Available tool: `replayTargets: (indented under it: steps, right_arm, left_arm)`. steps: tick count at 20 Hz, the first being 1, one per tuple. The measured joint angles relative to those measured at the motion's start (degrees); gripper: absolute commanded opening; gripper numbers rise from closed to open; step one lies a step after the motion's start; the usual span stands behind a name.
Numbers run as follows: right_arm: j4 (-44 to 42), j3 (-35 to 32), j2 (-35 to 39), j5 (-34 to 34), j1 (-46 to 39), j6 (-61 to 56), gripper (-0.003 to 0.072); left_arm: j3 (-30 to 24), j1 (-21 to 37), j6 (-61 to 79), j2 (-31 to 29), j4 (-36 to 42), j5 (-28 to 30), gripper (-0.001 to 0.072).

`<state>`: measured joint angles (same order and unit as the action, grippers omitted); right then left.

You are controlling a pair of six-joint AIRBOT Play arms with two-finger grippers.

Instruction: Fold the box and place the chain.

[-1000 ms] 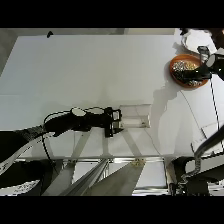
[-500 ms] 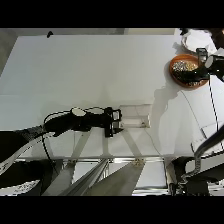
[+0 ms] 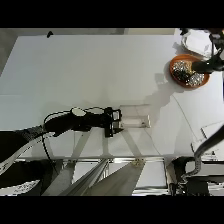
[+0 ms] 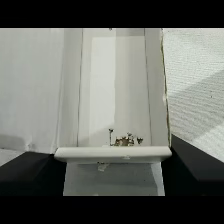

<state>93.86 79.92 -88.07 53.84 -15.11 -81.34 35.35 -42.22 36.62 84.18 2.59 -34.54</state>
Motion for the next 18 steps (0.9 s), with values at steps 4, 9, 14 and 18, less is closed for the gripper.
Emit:
replayTargets:
  steps: [4, 9, 14, 18]
  right_arm:
    - [-3.7, 0.0, 7.1, 8.2, 0.0, 3.6, 0.0019]
    - [-17.3, 0.0, 16.7, 21.2, 0.1, 8.3, 0.0019]
    - [-25.2, 0.0, 24.8, 32.5, 2.6, 10.4, 0.0020]
    - [-27.1, -0.1, 31.0, 39.1, 7.1, 10.8, 0.0020]
  left_arm:
    - [0.0, 0.0, 0.0, 0.0, 0.0, 0.0, 0.0274]
    - [0.0, 0.0, 0.0, 0.0, 0.0, 0.0, 0.0274]
    - [0.0, 0.0, 0.0, 0.0, 0.0, 0.0, 0.0274]
    - [0.0, 0.0, 0.0, 0.0, 0.0, 0.0, 0.0274]
